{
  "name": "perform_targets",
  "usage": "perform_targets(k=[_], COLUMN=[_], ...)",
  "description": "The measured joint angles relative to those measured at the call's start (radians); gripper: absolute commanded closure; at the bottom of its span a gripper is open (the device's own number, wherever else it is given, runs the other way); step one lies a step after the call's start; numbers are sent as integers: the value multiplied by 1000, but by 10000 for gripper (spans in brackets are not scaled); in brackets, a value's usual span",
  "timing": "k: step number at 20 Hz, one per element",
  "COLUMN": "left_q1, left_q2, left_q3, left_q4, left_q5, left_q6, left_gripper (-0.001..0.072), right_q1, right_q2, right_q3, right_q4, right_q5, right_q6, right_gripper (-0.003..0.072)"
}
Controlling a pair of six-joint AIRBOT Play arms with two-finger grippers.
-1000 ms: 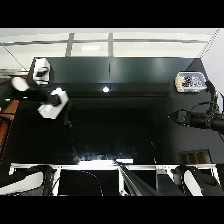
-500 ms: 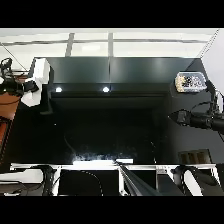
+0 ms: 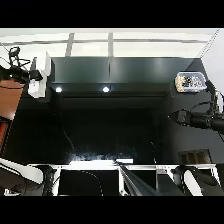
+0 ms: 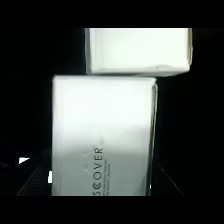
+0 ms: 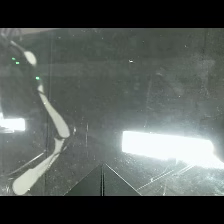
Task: Fold the box and place the chain.
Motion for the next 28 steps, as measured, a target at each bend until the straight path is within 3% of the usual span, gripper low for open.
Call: perform_targets(k=[3,4,5,6,8,11,14,19,22,25,28], left_q1=[-2,-2,-2,-2,0,-26,-102,-285,-361,-386,-396], left_q2=[-12,-14,-14,-14,-5,95,308,789,1022,1143,1191], left_q3=[100,137,177,211,258,232,50,-522,-853,-1028,-1093], left_q4=[28,34,35,40,53,24,-4,-37,-50,-53,-56], left_q5=[-141,-202,-265,-342,-505,-610,-504,-138,5,65,115], left_q6=[-1,-10,-36,-74,-163,-211,-216,-191,-192,-206,-208], left_gripper=[5,41,304,611,686,686,686,685,686,685,685], right_q1=[0,0,0,0,0,0,0,0,13,34,44], right_q2=[0,0,0,0,3,33,94,145,147,126,105], right_q3=[0,0,0,0,0,0,0,0,0,-1,-3], right_q4=[0,0,0,0,-7,-52,-93,-117,-121,-133,-180], right_q5=[0,0,0,2,19,63,66,-105,-262,-361,-395], right_q6=[1,2,3,3,3,3,2,-21,-61,-122,-154], right_gripper=[676,677,677,677,677,677,677,677,677,676,675])
